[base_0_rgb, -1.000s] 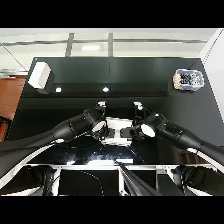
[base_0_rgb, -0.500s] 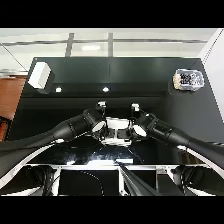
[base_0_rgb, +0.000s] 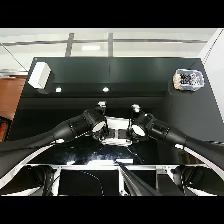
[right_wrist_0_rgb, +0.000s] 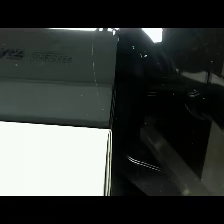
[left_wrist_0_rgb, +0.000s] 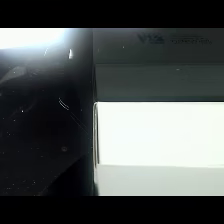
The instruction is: Fold the box and place the chain.
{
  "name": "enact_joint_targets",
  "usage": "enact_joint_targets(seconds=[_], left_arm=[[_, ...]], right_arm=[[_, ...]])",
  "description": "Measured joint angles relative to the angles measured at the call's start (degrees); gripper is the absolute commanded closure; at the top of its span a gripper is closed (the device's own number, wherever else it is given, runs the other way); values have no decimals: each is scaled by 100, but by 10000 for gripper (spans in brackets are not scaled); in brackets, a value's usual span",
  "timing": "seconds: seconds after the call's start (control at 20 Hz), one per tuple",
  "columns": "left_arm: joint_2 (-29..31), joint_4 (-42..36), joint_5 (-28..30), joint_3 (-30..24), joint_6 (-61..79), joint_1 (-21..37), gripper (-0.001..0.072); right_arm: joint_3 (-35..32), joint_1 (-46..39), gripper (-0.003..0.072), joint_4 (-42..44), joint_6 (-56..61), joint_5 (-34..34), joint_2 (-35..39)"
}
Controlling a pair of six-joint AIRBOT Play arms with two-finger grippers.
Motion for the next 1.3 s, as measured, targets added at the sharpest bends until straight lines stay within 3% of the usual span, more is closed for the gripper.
enact_joint_targets(seconds=[0.05,0.1,0.9,0.95,1.05,1.25,1.3], left_arm=[[0,0,2,0,0,0,680],[0,2,2,0,4,0,680],[0,7,-15,0,17,0,680],[0,7,-15,0,15,0,680],[0,-7,-17,0,-9,0,680],[0,-9,-22,0,2,0,680],[0,-7,-22,0,2,0,680]], right_arm=[[2,0,528,0,-2,-2,-2],[0,0,477,-15,-15,4,-4],[170,0,500,-127,-90,205,20],[173,0,620,-129,-90,219,2],[177,2,643,-120,-74,223,-31],[184,7,636,-111,-118,212,-55],[184,7,526,-103,-131,208,-57]])
